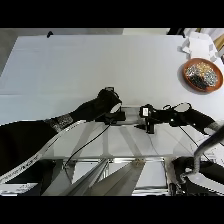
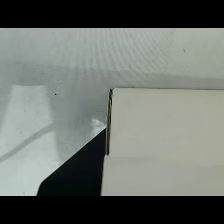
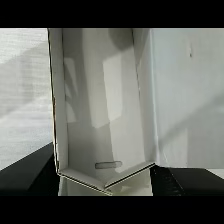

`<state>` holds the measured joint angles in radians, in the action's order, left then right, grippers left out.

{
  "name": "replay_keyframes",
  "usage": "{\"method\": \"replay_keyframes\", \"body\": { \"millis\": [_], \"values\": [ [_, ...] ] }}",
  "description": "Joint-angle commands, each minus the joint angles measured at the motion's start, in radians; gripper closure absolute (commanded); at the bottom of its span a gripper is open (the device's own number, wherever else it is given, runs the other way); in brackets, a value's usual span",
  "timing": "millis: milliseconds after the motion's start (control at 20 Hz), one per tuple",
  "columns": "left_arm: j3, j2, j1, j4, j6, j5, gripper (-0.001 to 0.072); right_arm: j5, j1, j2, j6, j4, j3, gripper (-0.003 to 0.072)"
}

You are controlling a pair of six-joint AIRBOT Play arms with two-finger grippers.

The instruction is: Fold the box and place the chain.

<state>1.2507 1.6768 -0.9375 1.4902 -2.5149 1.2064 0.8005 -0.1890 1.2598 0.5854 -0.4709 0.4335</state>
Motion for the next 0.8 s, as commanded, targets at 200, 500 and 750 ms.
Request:
{"method": "replay_keyframes", "body": {
  "millis": [200,500,750],
  "values": [
    [0.0,-0.036,0.004,0.011,0.001,0.031,0.039,0.0,0.0,-0.001,-0.002,0.001,0.0,0.0265],
    [0.0,-0.103,0.01,0.027,0.123,0.033,0.0318,0.0,0.0,-0.001,-0.002,0.001,0.0,0.0265],
    [-0.001,-0.238,0.042,0.015,0.458,0.077,0.0232,0.0,0.0,-0.001,-0.002,0.001,0.0,0.0265]
  ]
}}
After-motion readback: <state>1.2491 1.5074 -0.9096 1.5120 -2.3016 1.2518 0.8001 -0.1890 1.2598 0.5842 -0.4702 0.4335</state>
